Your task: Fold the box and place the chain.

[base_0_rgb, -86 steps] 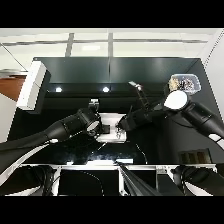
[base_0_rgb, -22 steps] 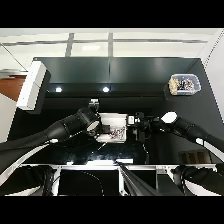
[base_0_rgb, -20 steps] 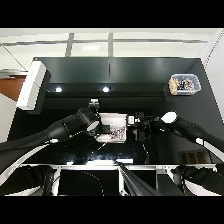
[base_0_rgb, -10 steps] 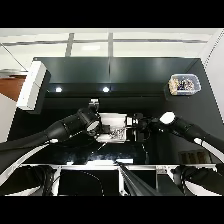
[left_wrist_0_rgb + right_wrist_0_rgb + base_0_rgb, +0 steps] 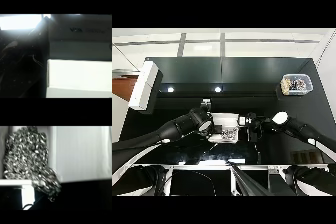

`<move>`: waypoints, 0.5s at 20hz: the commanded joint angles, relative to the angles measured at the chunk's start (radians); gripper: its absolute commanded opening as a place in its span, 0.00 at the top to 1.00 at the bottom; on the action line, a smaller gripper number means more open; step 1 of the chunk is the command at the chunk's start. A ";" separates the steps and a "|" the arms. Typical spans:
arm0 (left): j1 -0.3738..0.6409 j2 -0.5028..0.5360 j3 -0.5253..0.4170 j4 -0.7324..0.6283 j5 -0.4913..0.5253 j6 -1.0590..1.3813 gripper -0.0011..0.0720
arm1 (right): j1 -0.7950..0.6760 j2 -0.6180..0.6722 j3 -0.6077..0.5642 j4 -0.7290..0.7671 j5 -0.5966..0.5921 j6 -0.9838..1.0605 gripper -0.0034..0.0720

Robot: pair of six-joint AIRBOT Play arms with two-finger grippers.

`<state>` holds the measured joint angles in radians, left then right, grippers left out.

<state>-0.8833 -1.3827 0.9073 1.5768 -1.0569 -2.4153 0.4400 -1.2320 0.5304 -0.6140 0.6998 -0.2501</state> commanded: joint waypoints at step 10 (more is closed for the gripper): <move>0.000 -0.001 0.001 0.001 0.008 0.002 0.94 | -0.085 0.357 0.008 0.012 0.173 0.284 0.87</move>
<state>-0.8833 -1.3830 0.9077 1.5768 -1.0546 -2.4145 0.3599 -0.9722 0.5331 -0.6060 0.8322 -0.0723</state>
